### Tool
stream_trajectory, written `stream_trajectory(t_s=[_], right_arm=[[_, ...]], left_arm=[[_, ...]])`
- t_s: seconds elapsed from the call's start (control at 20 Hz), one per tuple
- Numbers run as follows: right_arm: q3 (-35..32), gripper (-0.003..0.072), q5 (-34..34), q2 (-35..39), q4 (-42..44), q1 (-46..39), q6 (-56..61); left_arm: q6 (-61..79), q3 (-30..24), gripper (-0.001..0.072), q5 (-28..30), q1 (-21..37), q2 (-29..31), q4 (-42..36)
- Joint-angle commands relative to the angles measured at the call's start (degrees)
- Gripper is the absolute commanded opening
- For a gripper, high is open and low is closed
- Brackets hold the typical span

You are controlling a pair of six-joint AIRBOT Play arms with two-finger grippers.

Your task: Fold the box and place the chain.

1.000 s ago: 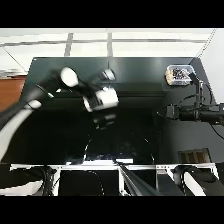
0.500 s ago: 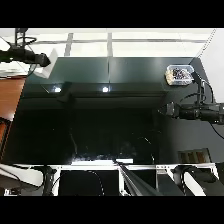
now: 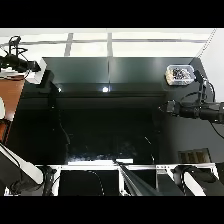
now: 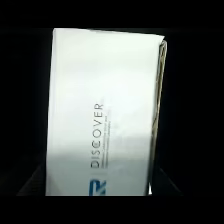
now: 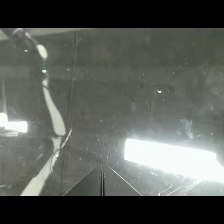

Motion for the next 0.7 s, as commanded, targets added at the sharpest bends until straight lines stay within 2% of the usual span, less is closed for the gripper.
stream_trajectory(t_s=[0.0,0.15,0.2,0.25,0.3,0.4,0.5,0.55,0.65], right_arm=[[0.0,0.0014,-1.6,0.0,-0.4,0.2,-0.5],[0.0,0.0014,-4.1,0.0,-1.3,1.2,-0.6],[0.0,0.0014,-5.3,0.0,-1.3,1.9,-0.9],[0.0,0.0014,-6.9,0.0,-1.3,2.8,-2.0],[-0.2,0.0014,-8.7,0.0,-1.3,3.7,-2.9],[-0.4,0.0014,-12.0,-0.1,-1.4,5.6,-4.0],[-0.4,0.0014,-14.4,-0.1,-1.6,7.1,-4.9],[-0.5,0.0014,-15.8,-0.1,-2.7,8.1,-4.9],[-0.9,0.0014,-17.8,-0.2,-5.2,10.4,-4.9]], left_arm=[[-0.4,1.9,0.0714,1.2,-0.2,-1.1,1.5],[-7.1,4.2,0.0698,0.4,-1.1,2.6,-0.2],[-11.1,3.7,0.0523,-1.2,-1.3,4.5,-1.9],[-10.8,2.6,0.0206,-3.6,-1.6,6.5,-6.0],[-10.3,1.3,0.0026,-6.0,-2.0,8.3,-9.6],[-10.7,-2.2,0.0023,-11.2,-3.2,12.7,-14.4],[-8.9,-7.1,0.0022,-13.8,-5.5,18.5,-14.7],[-8.8,-11.6,0.0023,-12.5,-7.0,22.8,-14.8],[-7.4,-24.3,0.0022,-7.2,-10.3,33.7,-14.7]])
